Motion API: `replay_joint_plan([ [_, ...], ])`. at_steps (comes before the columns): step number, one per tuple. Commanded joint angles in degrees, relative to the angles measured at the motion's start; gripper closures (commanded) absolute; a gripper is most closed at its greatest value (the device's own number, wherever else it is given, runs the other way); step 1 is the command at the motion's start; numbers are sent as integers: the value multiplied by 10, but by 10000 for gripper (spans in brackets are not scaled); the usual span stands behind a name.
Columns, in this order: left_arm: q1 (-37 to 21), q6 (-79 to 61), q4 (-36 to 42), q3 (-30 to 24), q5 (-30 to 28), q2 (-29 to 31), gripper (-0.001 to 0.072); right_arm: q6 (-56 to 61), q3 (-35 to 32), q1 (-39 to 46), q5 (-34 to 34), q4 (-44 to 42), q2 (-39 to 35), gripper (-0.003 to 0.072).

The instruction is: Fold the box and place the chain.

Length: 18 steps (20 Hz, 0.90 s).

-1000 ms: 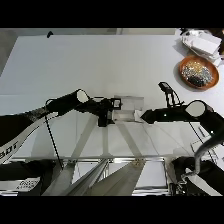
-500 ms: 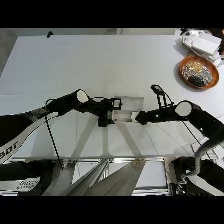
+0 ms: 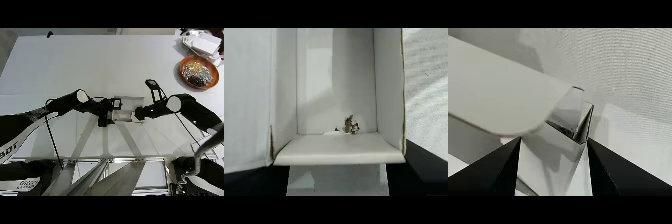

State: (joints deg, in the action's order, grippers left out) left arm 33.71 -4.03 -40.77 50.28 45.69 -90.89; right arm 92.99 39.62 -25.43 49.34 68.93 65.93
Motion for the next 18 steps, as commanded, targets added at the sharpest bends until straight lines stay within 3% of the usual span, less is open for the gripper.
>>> replay_joint_plan([
  [1, 0, 0, 0, 0, 0, 0, 576, 93, 45, -40, 60, 92, 41, 235],
  [9, 0, 0, 0, 0, 0, 0, 576, 202, 81, -82, 79, 123, 95, 253],
  [14, 0, 0, 0, 0, 0, 0, 576, 242, 81, -87, 75, 130, 124, 312],
  [18, 0, 0, 0, 0, 0, 0, 576, 240, 81, -96, 73, 138, 129, 483],
])
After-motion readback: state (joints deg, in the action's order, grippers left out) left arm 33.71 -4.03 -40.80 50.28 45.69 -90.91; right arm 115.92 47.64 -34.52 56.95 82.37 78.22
